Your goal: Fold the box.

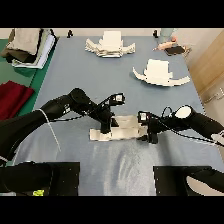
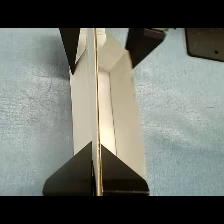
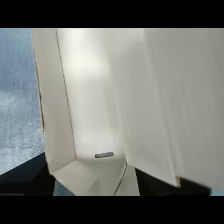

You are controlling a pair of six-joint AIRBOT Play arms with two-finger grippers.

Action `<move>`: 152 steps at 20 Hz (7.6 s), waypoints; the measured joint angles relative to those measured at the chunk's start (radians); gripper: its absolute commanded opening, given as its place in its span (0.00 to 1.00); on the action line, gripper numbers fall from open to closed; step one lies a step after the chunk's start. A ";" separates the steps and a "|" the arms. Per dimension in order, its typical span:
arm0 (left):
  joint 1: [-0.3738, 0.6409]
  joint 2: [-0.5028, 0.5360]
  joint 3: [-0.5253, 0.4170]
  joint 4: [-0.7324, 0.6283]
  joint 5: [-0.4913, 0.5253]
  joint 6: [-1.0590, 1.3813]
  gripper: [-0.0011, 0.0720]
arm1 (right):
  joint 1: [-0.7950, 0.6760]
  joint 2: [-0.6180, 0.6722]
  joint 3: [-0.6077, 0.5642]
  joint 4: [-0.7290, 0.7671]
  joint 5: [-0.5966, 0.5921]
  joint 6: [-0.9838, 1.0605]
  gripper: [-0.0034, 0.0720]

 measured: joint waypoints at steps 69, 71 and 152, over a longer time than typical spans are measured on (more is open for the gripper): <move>0.000 0.000 0.000 0.000 0.000 0.000 0.04 | -0.001 -0.006 -0.064 0.068 -0.006 -0.032 0.80; 0.000 0.000 0.000 0.000 0.000 0.000 0.04 | -0.001 -0.006 -0.064 0.068 -0.006 -0.032 0.80; 0.286 0.138 0.016 0.109 -0.113 -0.728 0.04 | -0.001 -0.006 -0.064 0.068 -0.007 -0.032 0.80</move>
